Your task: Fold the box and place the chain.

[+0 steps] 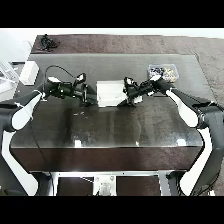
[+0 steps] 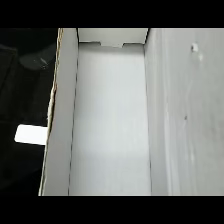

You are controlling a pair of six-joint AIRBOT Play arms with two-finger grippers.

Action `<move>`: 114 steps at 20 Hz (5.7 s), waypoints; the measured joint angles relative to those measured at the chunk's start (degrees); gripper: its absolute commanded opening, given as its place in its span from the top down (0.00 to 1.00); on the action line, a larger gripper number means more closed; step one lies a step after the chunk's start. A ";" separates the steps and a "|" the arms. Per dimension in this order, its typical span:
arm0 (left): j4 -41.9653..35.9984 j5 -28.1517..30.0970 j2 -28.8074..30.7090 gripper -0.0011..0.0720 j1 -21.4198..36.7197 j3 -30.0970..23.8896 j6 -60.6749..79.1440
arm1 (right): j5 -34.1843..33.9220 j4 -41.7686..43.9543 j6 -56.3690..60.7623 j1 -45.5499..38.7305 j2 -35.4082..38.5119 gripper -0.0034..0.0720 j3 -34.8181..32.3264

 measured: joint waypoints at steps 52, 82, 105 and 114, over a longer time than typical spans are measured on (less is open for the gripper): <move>-5.40 7.32 -2.80 0.00 -3.23 0.26 5.11 | 0.00 0.09 0.02 -0.02 0.00 0.18 0.00; -3.96 1.27 -5.09 0.02 -3.13 4.09 2.99 | 0.20 0.02 -0.04 0.02 0.00 0.18 0.00; -0.85 3.15 -5.60 0.18 -3.17 4.50 4.48 | 0.00 0.11 0.04 0.02 0.00 0.18 0.00; -0.02 3.21 -5.60 0.56 -3.17 4.55 4.46 | 0.04 0.09 0.04 0.02 0.00 0.18 0.00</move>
